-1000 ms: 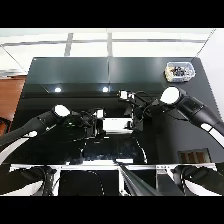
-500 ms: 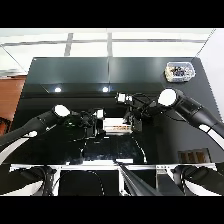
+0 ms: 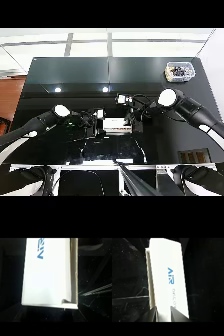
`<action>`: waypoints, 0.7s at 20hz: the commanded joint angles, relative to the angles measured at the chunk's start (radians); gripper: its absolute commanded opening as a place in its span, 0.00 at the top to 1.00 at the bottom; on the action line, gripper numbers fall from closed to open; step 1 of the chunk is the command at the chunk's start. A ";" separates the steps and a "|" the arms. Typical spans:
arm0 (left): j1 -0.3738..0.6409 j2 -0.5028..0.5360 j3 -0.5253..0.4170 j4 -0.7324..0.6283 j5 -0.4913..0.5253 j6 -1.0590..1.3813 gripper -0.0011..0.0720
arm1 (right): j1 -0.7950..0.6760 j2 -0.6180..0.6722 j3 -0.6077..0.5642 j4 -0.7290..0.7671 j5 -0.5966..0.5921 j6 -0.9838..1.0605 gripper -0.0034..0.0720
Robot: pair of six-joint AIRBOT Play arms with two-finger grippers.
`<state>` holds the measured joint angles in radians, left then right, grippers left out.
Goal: Fold the box and place the chain.
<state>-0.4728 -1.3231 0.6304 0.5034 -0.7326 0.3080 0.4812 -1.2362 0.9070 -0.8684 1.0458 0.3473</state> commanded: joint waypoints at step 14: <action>-0.001 -0.001 0.001 0.000 0.000 0.000 0.61 | 0.001 -0.008 -0.001 -0.008 0.034 0.001 0.71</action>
<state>-0.4728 -1.3231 0.6300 0.5037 -0.7330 0.3080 0.4812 -1.2434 0.9062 -0.8711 1.0771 0.3473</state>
